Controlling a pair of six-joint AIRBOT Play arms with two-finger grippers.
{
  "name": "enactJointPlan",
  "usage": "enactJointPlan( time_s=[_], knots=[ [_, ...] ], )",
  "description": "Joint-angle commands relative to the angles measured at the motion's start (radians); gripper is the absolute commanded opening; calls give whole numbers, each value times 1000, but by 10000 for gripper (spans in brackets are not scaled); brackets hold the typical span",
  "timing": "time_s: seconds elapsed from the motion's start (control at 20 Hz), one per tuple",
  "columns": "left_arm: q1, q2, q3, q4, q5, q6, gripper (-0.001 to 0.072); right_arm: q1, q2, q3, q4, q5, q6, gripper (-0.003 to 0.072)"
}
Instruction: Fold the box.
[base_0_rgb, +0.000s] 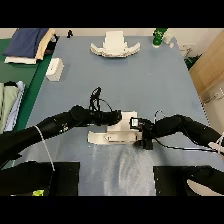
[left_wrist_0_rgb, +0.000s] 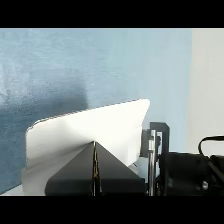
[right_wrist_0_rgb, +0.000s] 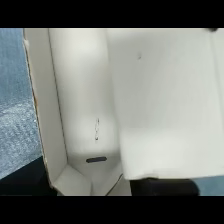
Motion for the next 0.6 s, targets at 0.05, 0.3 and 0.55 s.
enactJointPlan(
  time_s=[0.05, 0.3, 0.55],
  knots=[
    [29, -49, 1, 98, -55, -104, 9, 1, 1, 1, -2, 0, -3, 482],
    [29, -85, 2, 180, -130, -171, 9, 1, 1, 1, -2, 0, -3, 482],
    [67, -5, 50, 270, -225, -119, 10, 1, 1, 1, -2, 0, -3, 482]
  ],
)
